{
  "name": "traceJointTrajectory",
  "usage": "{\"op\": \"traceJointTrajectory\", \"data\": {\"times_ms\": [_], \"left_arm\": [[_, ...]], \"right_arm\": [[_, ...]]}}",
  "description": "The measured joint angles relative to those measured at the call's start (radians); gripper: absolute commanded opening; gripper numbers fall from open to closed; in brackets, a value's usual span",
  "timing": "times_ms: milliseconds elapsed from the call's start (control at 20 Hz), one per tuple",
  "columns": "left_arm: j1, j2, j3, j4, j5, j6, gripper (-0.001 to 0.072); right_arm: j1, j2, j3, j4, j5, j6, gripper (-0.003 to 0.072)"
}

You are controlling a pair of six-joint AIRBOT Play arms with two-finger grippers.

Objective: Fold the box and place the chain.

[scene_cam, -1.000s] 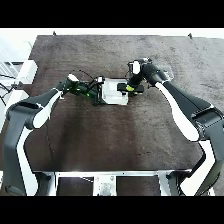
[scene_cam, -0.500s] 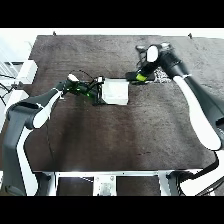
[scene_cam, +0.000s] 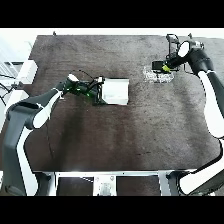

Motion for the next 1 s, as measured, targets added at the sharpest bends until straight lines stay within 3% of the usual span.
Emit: {"op": "traceJointTrajectory", "data": {"times_ms": [500,550,700,1000], "left_arm": [[0.000,0.000,0.000,0.000,0.001,0.000,0.0355],[0.000,0.000,0.000,0.000,0.001,0.000,0.0355],[0.000,0.000,0.000,0.000,0.001,0.000,0.0355],[0.000,0.000,0.000,0.000,0.003,0.000,0.0355]], "right_arm": [[-0.036,-0.193,0.074,0.099,-0.085,-0.143,0.0300],[-0.036,-0.201,0.078,0.103,-0.087,-0.147,0.0280],[-0.037,-0.216,0.084,0.105,-0.093,-0.153,0.0014],[-0.037,-0.194,0.120,0.108,-0.077,-0.155,0.0011]]}}
